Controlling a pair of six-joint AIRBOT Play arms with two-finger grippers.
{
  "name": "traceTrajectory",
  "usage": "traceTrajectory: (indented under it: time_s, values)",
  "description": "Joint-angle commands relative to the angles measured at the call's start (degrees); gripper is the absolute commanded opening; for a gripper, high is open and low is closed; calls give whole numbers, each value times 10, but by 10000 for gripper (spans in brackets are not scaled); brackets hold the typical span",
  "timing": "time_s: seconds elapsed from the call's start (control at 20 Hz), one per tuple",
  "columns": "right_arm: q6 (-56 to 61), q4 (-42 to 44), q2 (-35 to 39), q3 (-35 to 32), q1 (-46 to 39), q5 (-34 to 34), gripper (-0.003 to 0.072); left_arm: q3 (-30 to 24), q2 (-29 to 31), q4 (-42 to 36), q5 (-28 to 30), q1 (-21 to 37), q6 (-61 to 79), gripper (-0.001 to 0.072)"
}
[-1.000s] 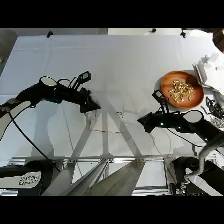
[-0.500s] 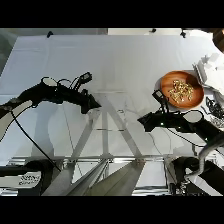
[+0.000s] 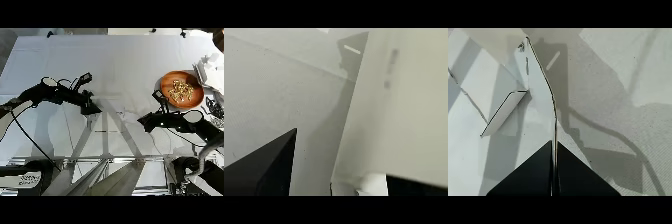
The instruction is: Fold the box and place the chain.
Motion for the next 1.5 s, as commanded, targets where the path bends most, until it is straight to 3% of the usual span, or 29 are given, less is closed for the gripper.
traceTrajectory:
  time_s: [0.0, 0.1, 0.15, 0.3, 0.35, 0.4, 1.45]
  values:
    - [0, 0, 0, 0, 0, 0, 15, 0, 0, -1, 1, -6, 26, 553]
    - [0, 1, 0, 0, 0, 0, 15, 0, 0, -5, 10, -12, 43, 525]
    - [0, 0, 0, 0, 0, 0, 15, 0, -1, -14, 17, -14, 48, 415]
    - [0, 1, 0, 0, 0, 0, 15, 0, -1, -40, 21, -15, 66, 180]
    - [0, 0, 0, 0, 0, 0, 15, 0, -1, -37, 21, -15, 66, 60]
    - [0, 1, 0, 0, 0, 0, 15, 0, -1, -33, 19, -15, 66, 7]
    - [0, 1, 0, 0, 0, 0, 15, 0, 0, -31, 15, -15, 65, 11]
